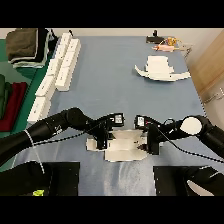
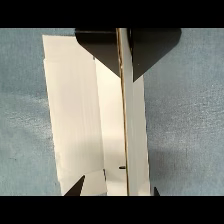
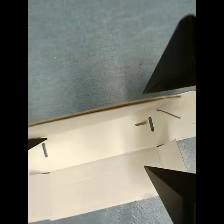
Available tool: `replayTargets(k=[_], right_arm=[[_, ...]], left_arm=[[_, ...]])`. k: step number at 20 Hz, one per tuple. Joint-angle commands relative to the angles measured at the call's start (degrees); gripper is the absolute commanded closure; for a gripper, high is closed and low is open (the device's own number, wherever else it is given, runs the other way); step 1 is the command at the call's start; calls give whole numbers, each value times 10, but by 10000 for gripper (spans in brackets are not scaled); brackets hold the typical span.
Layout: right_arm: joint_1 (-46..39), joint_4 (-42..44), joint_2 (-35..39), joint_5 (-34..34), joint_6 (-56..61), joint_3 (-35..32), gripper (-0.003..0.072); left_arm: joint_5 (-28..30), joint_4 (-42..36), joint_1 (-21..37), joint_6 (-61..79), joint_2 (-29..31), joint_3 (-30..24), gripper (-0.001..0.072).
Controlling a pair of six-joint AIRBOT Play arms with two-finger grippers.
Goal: Fold the box.
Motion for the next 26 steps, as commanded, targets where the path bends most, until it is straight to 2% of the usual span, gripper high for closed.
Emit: replayTargets(k=[1, 4, 6, 9, 10, 12, 13, 14, 15, 17, 21, 23, 24, 26], right_arm=[[-1, 9, 5, 31, -8, 0, -34], [-1, -13, 35, 41, 12, 0, -34], [-1, -59, 59, 30, 66, 0, -34], [-1, -51, 83, 46, 168, 0, -26], [-1, -45, 89, 60, 162, 0, 63], [-1, -27, 94, 64, 161, 0, 423], [-1, -27, 94, 64, 161, 0, 399], [-1, -34, 93, 62, 161, 0, 233], [-1, -43, 93, 59, 161, 0, -26], [-1, -40, 93, 60, 160, 0, -34], [0, 5, 94, 117, 157, -23, -34], [1, 13, 112, 107, 134, -68, -34], [5, 14, 127, 80, 127, -89, -34], [26, 15, 166, 54, 127, -100, -34]], left_arm=[[0, 0, 0, 0, 0, 0, 695], [0, 0, 0, 0, 0, 0, 695], [0, 0, 0, 0, 0, 0, 695], [0, 0, 0, 0, 0, 0, 695], [0, 0, 0, 0, 0, 0, 695], [0, 0, 0, 0, 0, 0, 695], [0, 0, 0, 0, 0, 0, 695], [0, 0, 0, 0, 0, 0, 695], [0, 0, 0, 0, 0, 0, 695], [0, 0, 0, 0, 0, 0, 695], [0, 0, 0, 0, 0, 0, 695], [0, 0, 0, 0, 0, 0, 695], [0, 0, 0, 0, 0, 0, 694], [0, 0, 0, 0, 0, 0, 695]])
